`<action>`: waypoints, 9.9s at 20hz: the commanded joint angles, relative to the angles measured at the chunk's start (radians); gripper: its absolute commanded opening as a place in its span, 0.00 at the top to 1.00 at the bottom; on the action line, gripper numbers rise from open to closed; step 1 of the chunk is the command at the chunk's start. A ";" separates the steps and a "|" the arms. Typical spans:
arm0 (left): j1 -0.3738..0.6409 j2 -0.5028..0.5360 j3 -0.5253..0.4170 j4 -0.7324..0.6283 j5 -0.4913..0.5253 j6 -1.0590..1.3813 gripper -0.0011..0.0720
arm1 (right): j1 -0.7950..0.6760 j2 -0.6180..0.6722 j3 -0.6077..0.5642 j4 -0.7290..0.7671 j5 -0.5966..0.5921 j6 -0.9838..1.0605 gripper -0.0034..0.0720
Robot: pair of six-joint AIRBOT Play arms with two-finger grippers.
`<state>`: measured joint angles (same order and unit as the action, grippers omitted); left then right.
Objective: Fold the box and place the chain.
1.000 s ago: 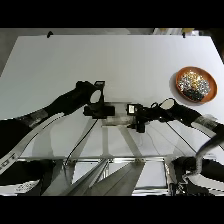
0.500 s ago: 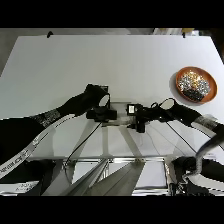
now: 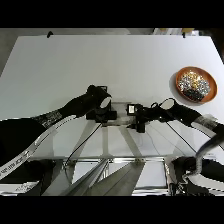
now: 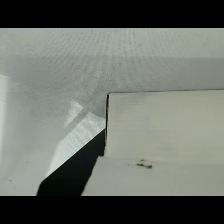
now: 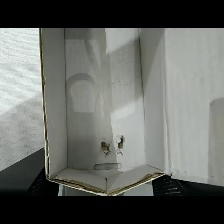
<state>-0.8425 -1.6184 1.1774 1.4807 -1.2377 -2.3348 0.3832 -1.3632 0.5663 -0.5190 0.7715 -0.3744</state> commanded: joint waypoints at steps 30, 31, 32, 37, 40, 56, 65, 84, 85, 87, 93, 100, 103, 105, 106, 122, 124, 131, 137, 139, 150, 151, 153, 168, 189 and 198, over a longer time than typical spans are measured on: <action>-0.011 0.053 0.001 0.046 -0.027 0.044 0.70 | 0.000 0.000 0.000 0.000 -0.001 0.000 0.42; -0.005 0.071 0.001 0.046 -0.028 0.105 0.70 | 0.000 0.000 0.000 0.000 -0.001 0.000 0.42; 0.000 0.089 0.001 0.045 -0.029 0.146 0.70 | 0.000 0.000 0.000 0.000 -0.001 0.000 0.42; 0.050 0.204 0.000 0.010 -0.026 0.217 0.70 | 0.000 0.000 0.000 0.000 -0.001 0.000 0.42; 0.069 0.295 0.000 0.003 -0.028 0.319 0.70 | 0.000 0.000 0.000 0.000 -0.001 0.000 0.42; 0.561 0.576 -0.692 -0.643 0.367 2.350 0.21 | 0.000 0.000 0.000 0.000 -0.002 0.000 0.42; 0.541 0.337 -0.690 -1.128 0.416 2.835 0.03 | 0.000 0.000 0.000 0.000 -0.001 0.000 0.42; 0.454 0.288 -0.690 -1.210 0.448 3.006 0.02 | 0.000 0.000 0.000 0.000 -0.001 0.000 0.42; 0.454 0.288 -0.690 -1.227 0.449 3.008 0.02 | 0.000 0.000 0.000 0.000 -0.001 0.000 0.42; 0.454 0.287 -0.690 -1.228 0.450 3.008 0.02 | 0.000 0.000 0.000 0.000 -0.001 0.000 0.42; 0.454 0.283 -0.690 -1.241 0.449 3.013 0.03 | 0.000 0.000 0.000 0.000 -0.001 0.000 0.42; 0.454 0.242 -0.685 -1.266 0.447 3.044 0.03 | 0.000 0.000 0.000 0.000 -0.001 0.000 0.42; 0.431 0.242 -0.683 -1.302 0.446 3.050 0.03 | 0.000 0.000 0.000 0.000 -0.001 0.000 0.42; 0.409 0.235 -0.682 -1.304 0.454 3.054 0.04 | 0.000 0.000 0.000 0.000 -0.001 0.000 0.42; 0.404 0.236 -0.681 -1.305 0.465 3.051 0.04 | 0.000 0.000 0.000 0.000 -0.001 0.000 0.42; 0.404 0.237 -0.681 -1.305 0.463 3.049 0.80 | 0.000 0.000 0.000 0.000 -0.001 0.000 0.42; 0.404 0.237 -0.681 -1.305 0.463 3.049 0.80 | 0.000 0.000 0.000 0.000 -0.001 0.000 0.42; 0.404 0.237 -0.681 -1.305 0.463 3.049 0.80 | 0.000 0.000 0.000 0.000 -0.001 0.000 0.42; 0.404 0.237 -0.681 -1.305 0.463 3.049 0.80 | 0.000 0.000 0.000 0.001 -0.001 0.000 0.42; 0.404 0.237 -0.681 -1.305 0.463 3.049 0.80 | 0.000 0.000 0.000 0.012 -0.005 0.000 0.42; 0.404 0.237 -0.681 -1.305 0.463 3.049 0.80 | -0.001 0.048 0.000 -0.167 0.024 0.171 0.04; 0.404 0.237 -0.681 -1.305 0.463 3.049 0.80 | -0.001 0.071 0.000 -0.234 0.026 0.232 0.09; 0.404 0.237 -0.681 -1.305 0.463 3.049 0.80 | -0.001 0.131 0.000 -0.346 0.031 0.322 0.10; 0.404 0.237 -0.681 -1.305 0.463 3.049 0.80 | 0.000 0.499 0.000 -0.104 0.006 0.402 0.94; 0.404 0.238 -0.681 -1.305 0.463 3.049 0.80 | -0.001 0.217 0.001 0.023 -0.181 0.518 0.94; 0.404 0.238 -0.681 -1.305 0.463 3.049 0.80 | -0.001 0.497 -0.001 -0.651 0.090 0.595 0.94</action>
<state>-0.4385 -1.3811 0.4953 0.1753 -0.7746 0.7143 0.3824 -0.9054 0.5659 -0.9627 0.7895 0.2043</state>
